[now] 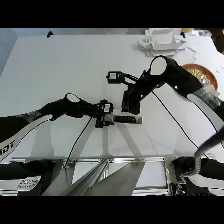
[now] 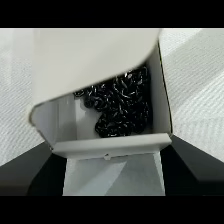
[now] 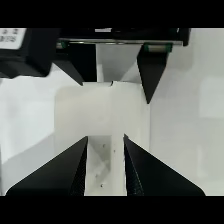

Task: Fold the box and place the chain.

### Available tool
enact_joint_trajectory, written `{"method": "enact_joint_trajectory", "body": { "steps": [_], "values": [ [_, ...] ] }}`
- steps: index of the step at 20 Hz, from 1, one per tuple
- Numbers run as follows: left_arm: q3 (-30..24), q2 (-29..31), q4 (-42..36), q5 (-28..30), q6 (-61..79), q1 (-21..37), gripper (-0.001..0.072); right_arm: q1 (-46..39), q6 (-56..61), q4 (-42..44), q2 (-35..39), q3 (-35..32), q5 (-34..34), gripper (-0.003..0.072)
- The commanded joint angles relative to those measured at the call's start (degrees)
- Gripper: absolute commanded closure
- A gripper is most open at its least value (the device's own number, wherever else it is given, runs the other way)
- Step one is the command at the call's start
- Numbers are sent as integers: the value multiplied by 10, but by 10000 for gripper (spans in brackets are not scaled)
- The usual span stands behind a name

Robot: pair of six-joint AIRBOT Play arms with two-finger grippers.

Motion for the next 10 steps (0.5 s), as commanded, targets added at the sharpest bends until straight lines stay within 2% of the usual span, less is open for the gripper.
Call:
{"method": "enact_joint_trajectory", "body": {
  "steps": [1,5,10],
  "values": [
    [0,0,0,0,0,0,623,18,-9,-7,17,-33,-35,427],
    [0,0,0,0,0,0,623,21,-22,-13,50,-97,-112,427],
    [0,0,0,0,0,0,623,21,-22,-9,58,-106,-119,427]
  ]
}}
